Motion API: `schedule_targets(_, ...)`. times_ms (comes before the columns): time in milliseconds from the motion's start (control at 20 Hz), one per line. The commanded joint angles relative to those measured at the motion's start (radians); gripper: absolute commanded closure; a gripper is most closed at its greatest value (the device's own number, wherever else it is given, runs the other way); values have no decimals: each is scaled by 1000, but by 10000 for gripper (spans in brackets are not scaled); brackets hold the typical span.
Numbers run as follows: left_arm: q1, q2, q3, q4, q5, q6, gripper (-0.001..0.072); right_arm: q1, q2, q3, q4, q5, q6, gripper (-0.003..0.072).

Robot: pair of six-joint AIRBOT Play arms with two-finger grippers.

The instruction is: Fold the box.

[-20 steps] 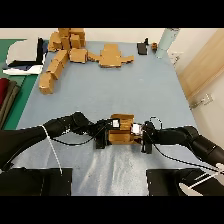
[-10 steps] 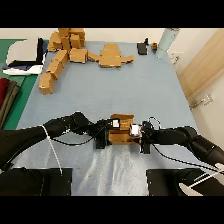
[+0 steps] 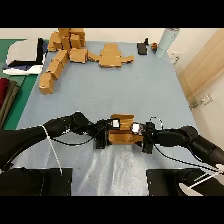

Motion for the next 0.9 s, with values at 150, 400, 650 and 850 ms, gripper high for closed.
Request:
schedule_targets(150,1,0,0,0,0,0,246,0,0,0,-89,40,100,235)
schedule_targets(400,0,0,0,0,0,0,246,3,-8,0,65,50,12,235)
schedule_targets(650,1,0,0,0,0,0,246,6,-38,0,160,58,-152,537)
schedule_targets(850,1,0,0,0,0,0,246,47,-62,0,160,129,-183,544)
